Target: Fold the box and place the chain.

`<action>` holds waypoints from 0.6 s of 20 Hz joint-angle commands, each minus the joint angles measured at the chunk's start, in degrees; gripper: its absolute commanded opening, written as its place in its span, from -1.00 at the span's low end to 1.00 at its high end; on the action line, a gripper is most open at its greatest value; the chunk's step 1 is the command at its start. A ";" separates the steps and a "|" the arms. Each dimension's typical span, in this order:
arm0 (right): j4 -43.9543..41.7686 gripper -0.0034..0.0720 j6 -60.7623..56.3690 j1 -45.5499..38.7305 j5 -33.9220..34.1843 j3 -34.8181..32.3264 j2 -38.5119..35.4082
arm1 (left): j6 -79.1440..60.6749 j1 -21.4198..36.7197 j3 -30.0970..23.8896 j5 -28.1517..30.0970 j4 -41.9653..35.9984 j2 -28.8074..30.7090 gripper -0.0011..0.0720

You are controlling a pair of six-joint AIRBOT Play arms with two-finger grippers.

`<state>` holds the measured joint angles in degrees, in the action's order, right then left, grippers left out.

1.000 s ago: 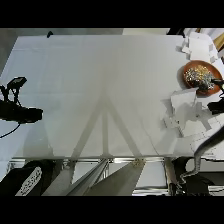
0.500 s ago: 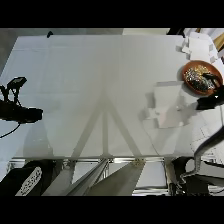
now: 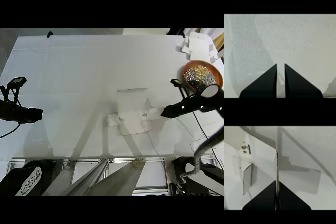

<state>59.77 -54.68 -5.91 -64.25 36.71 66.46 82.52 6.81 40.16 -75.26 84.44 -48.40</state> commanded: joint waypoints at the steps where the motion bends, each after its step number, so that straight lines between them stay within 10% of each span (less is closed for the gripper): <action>1: -1.97 -0.88 -5.46 6.10 5.79 -3.58 -3.61 | -0.09 0.04 -0.02 0.04 0.09 0.02 -0.67; 12: -1.92 -0.87 -5.53 7.87 6.67 -3.58 -4.02 | 0.00 0.02 -0.04 5.68 -4.13 0.00 -0.67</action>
<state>57.91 -60.03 1.76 -57.93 33.17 62.52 82.50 6.81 40.16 -73.43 83.55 -48.40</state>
